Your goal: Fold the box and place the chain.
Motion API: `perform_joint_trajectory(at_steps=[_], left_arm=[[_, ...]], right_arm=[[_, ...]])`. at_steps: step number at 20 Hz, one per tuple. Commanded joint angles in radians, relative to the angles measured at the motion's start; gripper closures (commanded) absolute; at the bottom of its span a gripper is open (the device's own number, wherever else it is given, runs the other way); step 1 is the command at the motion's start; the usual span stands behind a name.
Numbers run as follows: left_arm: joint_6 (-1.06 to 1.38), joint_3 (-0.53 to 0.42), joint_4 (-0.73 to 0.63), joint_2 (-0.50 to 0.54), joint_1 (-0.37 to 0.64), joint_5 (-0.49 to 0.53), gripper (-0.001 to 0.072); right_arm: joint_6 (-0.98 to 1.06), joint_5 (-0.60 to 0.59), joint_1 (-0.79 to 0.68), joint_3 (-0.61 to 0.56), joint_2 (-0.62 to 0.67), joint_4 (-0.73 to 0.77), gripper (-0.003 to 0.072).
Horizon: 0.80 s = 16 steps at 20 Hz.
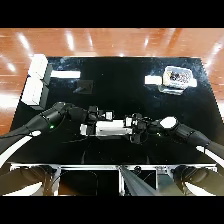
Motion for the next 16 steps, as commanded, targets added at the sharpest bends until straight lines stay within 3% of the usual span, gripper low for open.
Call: perform_joint_trajectory(at_steps=[1, 16], left_arm=[[0.033, 0.016, -0.004, -0.021, 0.0, 0.064, 0.0689], [0.019, 0.037, -0.012, -0.023, 0.0, 0.082, 0.0689]], right_arm=[[0.029, -0.001, 0.006, 0.001, -0.003, -0.005, -0.0026], [0.19, 0.005, 0.042, 0.003, -0.002, -0.113, -0.0026]])
